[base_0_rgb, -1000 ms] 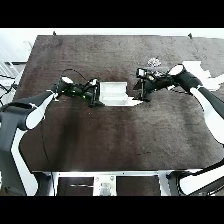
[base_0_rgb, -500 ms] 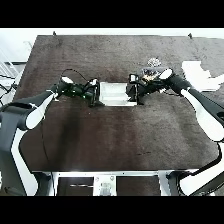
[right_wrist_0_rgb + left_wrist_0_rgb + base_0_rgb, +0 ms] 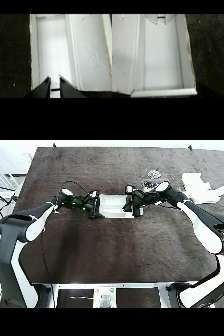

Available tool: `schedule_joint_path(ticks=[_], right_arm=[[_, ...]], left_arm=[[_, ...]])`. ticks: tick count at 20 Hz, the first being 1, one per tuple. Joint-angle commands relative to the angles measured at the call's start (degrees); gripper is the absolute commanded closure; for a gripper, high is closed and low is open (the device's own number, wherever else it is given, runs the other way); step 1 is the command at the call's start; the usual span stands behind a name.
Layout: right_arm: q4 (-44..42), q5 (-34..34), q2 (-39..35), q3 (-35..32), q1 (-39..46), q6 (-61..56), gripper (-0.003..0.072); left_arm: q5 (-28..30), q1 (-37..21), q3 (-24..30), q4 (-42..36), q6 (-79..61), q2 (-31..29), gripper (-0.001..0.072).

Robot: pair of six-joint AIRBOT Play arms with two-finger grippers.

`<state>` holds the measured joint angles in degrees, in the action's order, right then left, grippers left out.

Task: Fold the box and place the chain.

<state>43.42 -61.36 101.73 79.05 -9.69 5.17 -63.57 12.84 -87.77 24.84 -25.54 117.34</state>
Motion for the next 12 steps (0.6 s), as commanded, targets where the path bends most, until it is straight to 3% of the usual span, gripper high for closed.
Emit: schedule_joint_path(ticks=[1,3,5,7,12], right_arm=[[-3.02,0.0,1.29,0.0,-0.35,0.11,0.0499],[-2.97,0.42,2.01,0.0,-0.35,1.53,0.0338],[-2.95,0.5,2.32,0.0,-0.35,1.51,0.0327],[-2.95,0.5,2.32,0.0,-0.35,1.53,0.0118],[-2.93,0.46,2.29,0.0,0.24,1.27,0.0115]], left_arm=[[0.07,-0.02,-0.02,0.0,0.0,0.04,0.0219],[0.07,-0.02,-0.02,0.0,0.0,0.04,0.0219],[0.07,-0.02,-0.02,0.0,0.0,0.04,0.0219],[0.07,-0.02,-0.02,0.0,0.0,0.04,0.0219],[0.07,-0.02,-0.02,0.0,0.0,0.04,0.0219]])
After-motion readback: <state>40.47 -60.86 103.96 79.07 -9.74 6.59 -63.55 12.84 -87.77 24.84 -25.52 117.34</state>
